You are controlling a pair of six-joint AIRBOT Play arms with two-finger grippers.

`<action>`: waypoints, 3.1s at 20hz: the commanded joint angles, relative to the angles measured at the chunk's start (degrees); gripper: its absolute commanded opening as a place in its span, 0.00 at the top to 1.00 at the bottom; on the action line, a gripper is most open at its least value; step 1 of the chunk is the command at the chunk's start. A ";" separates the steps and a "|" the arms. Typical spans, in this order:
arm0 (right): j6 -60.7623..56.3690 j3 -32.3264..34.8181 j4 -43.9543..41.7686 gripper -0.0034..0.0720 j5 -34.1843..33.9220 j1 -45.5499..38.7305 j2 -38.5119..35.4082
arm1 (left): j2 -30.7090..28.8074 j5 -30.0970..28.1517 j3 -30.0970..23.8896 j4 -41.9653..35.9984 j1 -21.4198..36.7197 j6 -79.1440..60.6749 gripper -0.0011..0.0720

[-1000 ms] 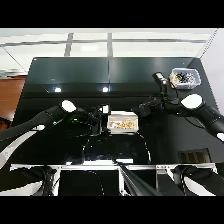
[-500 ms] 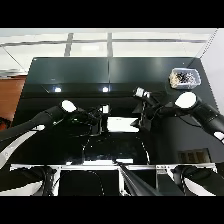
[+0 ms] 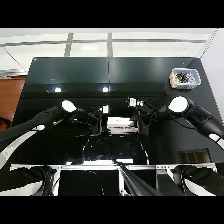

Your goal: Fold the box and place the chain.

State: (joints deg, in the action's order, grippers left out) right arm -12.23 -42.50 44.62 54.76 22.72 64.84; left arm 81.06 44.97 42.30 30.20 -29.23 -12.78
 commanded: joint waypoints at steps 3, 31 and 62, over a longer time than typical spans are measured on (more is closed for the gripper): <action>-1.05 0.02 0.48 0.65 0.42 0.15 0.02 | 0.04 0.00 -0.02 0.00 -0.02 -0.02 0.38; -47.54 6.88 -4.66 0.89 -7.48 0.70 2.03 | 0.04 0.02 -0.02 0.00 0.00 -0.02 0.38; -49.42 2.80 12.61 0.89 6.60 -27.23 -19.32 | 9.16 7.93 24.85 18.69 -12.85 32.92 0.01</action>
State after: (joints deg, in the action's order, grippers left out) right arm -61.65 -39.75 57.25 60.90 -4.49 45.54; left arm 89.27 51.75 66.24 45.78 -41.60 16.49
